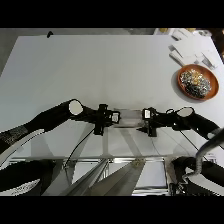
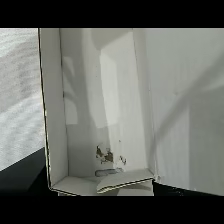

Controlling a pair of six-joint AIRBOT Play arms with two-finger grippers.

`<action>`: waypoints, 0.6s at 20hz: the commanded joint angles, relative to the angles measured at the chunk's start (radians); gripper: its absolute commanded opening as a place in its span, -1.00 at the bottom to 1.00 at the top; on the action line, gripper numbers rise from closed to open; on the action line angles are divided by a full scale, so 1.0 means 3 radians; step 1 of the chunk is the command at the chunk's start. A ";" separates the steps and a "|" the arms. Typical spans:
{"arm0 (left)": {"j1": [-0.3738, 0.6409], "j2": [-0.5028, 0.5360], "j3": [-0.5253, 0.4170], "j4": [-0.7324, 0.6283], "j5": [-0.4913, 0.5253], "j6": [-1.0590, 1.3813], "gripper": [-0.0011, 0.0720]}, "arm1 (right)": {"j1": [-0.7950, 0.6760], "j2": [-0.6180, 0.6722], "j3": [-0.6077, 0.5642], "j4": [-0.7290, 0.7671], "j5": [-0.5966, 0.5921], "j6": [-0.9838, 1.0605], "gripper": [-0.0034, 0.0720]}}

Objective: Fold the box and place the chain.

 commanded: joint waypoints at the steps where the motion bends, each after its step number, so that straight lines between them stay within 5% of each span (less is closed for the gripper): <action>1: -0.0036 -0.0037 0.0003 -0.0215 0.0102 0.0006 -0.80 | 0.0000 0.0003 0.0004 0.0000 0.0000 0.0000 -0.02; 4: -0.0114 -0.0067 0.0003 -0.0362 0.0202 0.0006 -0.70 | 0.0000 0.0003 0.0004 0.0001 0.0000 0.0000 -0.02; 6: -0.0134 -0.0071 0.0003 -0.0375 0.0252 0.0003 -0.19 | 0.0000 0.0003 0.0004 0.0000 0.0001 0.0000 -0.02; 9: -0.0134 -0.0070 0.0003 -0.0373 0.0251 -0.0126 0.17 | 0.0000 0.0003 0.0004 0.0001 0.0001 0.0000 -0.02; 12: -0.0130 -0.0020 0.0003 -0.0239 0.0221 -0.0501 0.15 | 0.0000 0.0003 0.0004 0.0001 0.0001 0.0000 -0.02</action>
